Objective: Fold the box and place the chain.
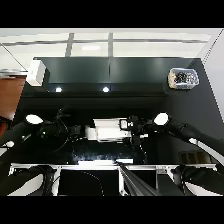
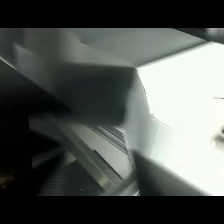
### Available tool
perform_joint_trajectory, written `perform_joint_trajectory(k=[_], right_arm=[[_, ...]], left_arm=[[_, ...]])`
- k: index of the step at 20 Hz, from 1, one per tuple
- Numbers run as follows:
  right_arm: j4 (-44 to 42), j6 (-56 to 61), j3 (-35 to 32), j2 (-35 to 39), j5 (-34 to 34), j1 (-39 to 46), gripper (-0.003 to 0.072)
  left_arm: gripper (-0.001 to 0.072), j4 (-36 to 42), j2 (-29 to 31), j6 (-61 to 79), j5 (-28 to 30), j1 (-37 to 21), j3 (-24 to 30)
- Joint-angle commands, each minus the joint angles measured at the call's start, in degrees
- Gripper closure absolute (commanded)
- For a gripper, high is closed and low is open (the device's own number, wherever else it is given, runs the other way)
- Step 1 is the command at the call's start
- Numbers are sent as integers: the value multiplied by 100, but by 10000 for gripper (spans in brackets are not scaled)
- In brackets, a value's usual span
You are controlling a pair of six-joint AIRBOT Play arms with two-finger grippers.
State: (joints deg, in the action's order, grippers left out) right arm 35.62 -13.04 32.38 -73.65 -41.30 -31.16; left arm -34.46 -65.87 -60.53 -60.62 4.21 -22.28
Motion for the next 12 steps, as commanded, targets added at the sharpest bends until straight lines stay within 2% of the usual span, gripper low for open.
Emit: perform_joint_trajectory(k=[1, 4, 6, 9, 12], right_arm=[[-2, 0, -2, 0, 0, -7, 328], [-2, 0, -2, 0, 0, -7, 328], [-2, 0, -2, 0, 2, -7, 329], [-2, 2, -2, 0, 2, -7, 328], [-2, 2, -2, 0, 2, -7, 329]], left_arm=[[136, -44, 114, 96, -269, 74, -330], [130, 2, 267, 105, -352, 168, -505], [130, -2, 365, 186, -258, 435, -551], [130, -87, 411, 138, 286, 1005, -551], [129, -107, 411, -492, 1222, 1650, -551]])
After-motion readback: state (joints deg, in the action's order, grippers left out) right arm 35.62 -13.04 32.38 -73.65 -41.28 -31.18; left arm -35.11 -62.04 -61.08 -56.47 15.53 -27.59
